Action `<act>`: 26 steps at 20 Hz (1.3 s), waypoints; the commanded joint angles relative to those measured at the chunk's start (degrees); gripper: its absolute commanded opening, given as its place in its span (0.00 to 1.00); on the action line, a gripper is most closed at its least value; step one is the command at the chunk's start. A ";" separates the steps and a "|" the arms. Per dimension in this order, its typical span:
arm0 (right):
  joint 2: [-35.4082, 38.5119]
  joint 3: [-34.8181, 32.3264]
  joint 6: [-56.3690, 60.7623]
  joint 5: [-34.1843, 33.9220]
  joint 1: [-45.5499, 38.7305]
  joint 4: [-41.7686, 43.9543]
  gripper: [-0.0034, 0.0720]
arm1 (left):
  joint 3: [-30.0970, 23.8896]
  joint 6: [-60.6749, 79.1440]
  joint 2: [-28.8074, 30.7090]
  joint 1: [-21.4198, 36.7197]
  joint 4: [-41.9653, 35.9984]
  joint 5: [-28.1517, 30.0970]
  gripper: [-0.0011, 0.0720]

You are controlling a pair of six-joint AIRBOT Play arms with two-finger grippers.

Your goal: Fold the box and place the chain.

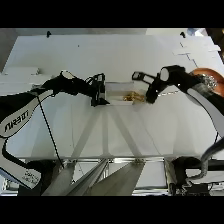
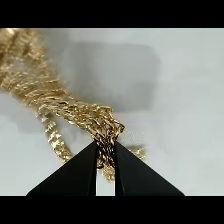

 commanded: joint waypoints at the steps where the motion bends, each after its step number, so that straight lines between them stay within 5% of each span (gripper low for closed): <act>1: 4.98 0.07 0.94 -0.17 0.04 3.15 0.06 | 0.02 0.02 0.02 0.00 -0.02 0.02 0.31; 13: 8.22 0.17 0.24 -4.52 7.65 28.39 0.06 | 0.02 0.02 0.02 0.00 -0.02 0.04 0.31; 23: 7.63 0.15 0.22 -18.32 15.45 29.38 0.06 | 0.02 0.02 0.02 0.00 -0.02 0.04 0.31; 24: 7.65 0.17 0.26 -18.32 15.43 28.28 0.10 | 0.02 0.02 0.02 0.00 -0.02 0.04 0.31; 26: 7.65 0.17 0.96 -17.81 15.39 24.87 0.35 | 0.02 0.02 0.02 0.00 -0.02 0.04 0.31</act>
